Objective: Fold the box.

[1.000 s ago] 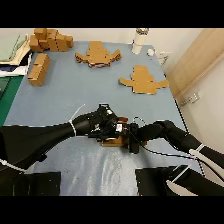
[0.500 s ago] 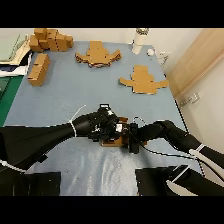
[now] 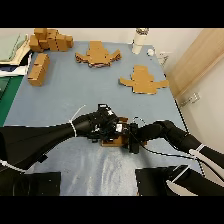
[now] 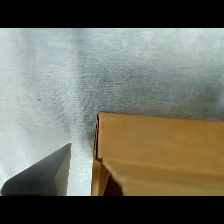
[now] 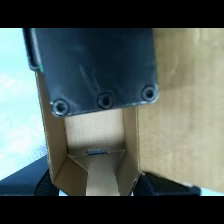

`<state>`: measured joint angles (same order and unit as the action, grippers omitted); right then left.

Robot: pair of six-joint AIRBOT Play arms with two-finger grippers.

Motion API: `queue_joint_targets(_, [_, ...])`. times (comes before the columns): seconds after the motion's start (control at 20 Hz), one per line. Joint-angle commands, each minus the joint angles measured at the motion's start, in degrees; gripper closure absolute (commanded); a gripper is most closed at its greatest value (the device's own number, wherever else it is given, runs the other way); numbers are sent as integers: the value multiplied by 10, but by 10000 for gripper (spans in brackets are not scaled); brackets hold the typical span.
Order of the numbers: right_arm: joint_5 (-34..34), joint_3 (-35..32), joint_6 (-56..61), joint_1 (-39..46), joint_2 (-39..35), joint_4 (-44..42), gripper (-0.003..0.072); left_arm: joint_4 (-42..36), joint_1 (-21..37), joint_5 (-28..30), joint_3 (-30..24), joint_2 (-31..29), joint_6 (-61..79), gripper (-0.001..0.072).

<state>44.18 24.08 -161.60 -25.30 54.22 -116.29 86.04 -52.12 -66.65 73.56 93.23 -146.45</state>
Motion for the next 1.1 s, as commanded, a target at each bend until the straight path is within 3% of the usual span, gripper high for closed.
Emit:
queue_joint_targets(0.0, [0, 0, 0, 0, 0, 0, 215, 35, -7, -8, 0, 0, -61, 260])
queue_joint_targets(0.3, [0, 0, 0, 0, 0, 0, 214, 97, -26, -8, 0, 0, -74, 260])
queue_joint_targets(0.65, [0, 0, 0, 0, 0, 0, 215, 70, -26, 40, 0, 0, -14, 263])
queue_joint_targets(0.7, [0, 0, 0, 0, 0, 0, 215, 67, -26, 41, 0, 1, -9, 406])
queue_joint_targets(0.75, [0, 0, 0, 0, 0, 0, 215, 65, -26, 42, 0, 2, 7, 607])
queue_joint_targets(0.8, [0, 0, 0, 0, 0, 0, 215, 61, -26, 42, 0, 4, 19, 695])
queue_joint_targets(1.05, [0, 0, 0, 0, 0, 0, 215, 50, -29, 47, 0, 11, 19, 695])
